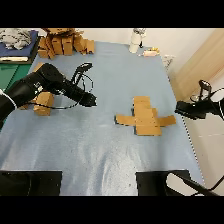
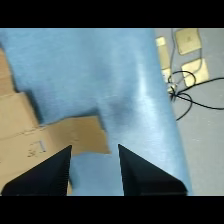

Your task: Fold the box.

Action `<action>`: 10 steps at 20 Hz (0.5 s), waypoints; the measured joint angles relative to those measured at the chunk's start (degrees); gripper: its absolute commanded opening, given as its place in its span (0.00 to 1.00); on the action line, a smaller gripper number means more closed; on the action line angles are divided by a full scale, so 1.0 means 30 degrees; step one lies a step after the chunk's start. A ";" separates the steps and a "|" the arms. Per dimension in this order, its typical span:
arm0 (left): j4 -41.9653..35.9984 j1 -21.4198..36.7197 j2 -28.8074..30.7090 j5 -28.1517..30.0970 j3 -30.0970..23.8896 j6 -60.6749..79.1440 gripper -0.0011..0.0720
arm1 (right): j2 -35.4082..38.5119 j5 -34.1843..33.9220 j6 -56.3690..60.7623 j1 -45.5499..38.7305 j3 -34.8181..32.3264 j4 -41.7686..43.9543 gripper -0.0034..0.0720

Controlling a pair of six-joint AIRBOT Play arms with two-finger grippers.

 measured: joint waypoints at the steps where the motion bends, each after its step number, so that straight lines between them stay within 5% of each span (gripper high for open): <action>1: 0.0000 0.0000 0.0000 0.0022 0.0000 0.0000 0.04 | -0.0102 0.0138 -0.0270 -0.0299 0.0044 0.0000 0.68; 10: -0.0015 0.0000 0.0000 0.0058 0.0000 -0.0036 0.04 | -0.2878 0.0933 -0.2361 -0.1078 0.0160 0.1880 0.68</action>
